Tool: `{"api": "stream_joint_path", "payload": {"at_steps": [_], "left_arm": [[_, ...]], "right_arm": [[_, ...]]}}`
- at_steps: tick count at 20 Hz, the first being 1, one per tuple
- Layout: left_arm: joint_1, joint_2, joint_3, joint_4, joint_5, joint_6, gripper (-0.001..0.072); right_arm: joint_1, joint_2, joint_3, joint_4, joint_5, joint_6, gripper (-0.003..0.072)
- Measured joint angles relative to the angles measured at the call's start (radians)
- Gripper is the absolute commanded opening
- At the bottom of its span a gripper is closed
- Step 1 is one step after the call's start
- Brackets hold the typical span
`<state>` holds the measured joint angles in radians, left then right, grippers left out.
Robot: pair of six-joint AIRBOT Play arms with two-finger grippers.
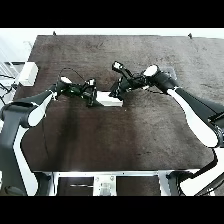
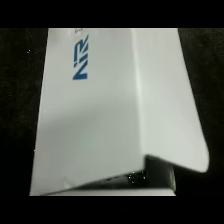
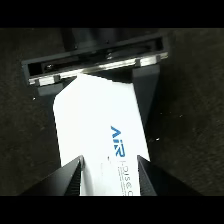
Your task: Fold the box and place the chain.
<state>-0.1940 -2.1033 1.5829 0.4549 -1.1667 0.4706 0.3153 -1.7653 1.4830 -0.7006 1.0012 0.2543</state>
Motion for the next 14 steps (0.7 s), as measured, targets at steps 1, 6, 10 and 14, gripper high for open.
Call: {"api": "stream_joint_path", "payload": {"at_steps": [1,6,10,14], "left_arm": [[0.000,0.000,0.000,0.000,0.000,0.000,0.0356],[0.000,0.000,0.000,0.000,0.000,0.000,0.0356],[0.000,0.000,0.000,0.000,0.000,0.000,0.0356],[0.000,0.000,0.000,0.000,0.000,0.000,0.0356]], "right_arm": [[0.000,0.000,0.006,0.000,-0.003,0.000,0.0423],[0.000,0.000,0.019,-0.002,-0.008,-0.002,0.0423],[0.000,0.000,0.021,-0.018,-0.026,-0.002,0.0423],[0.002,0.000,0.021,-0.030,-0.036,-0.002,0.0423]]}}
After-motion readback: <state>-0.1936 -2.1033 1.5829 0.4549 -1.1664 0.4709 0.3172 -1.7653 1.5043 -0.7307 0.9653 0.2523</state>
